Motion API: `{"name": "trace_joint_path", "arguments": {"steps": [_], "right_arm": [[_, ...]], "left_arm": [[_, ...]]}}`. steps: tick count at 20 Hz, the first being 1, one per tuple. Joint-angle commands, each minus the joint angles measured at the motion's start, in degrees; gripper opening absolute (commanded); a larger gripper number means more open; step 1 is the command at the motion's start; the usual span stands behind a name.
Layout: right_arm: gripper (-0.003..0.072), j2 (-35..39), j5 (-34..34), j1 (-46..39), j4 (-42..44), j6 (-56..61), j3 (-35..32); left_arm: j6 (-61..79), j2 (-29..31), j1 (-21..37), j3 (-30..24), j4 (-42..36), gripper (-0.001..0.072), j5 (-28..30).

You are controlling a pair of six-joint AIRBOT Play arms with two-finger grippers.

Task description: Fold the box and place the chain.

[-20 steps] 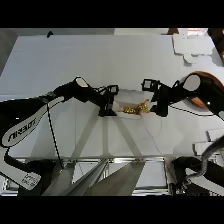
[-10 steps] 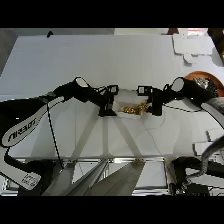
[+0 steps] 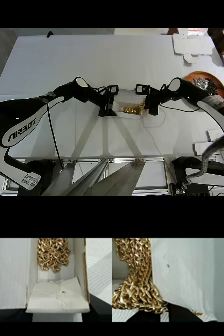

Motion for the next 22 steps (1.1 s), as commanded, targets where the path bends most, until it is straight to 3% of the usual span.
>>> {"name": "trace_joint_path", "arguments": {"steps": [1, 7, 14, 22], "right_arm": [[0.0006, 2.32, 1.4, -0.04, -1.99, 4.57, 0.04], [0.0006, 12.11, 6.6, 0.0, -3.32, 11.61, 0.04], [0.0006, 20.13, 6.23, 6.95, 0.42, 16.59, 0.07], [0.0006, 20.02, -8.9, 20.11, 0.94, 22.84, 0.07]], "left_arm": [[0.02, 0.02, 0.02, -0.02, 0.02, 0.0274, 0.02], [0.02, 0.02, 0.0, -0.02, 0.02, 0.0274, 0.0], [0.02, 0.02, 0.0, -0.02, 0.04, 0.0274, 0.0], [0.04, 0.02, 0.0, -0.02, 0.02, 0.0274, 0.0]]}}
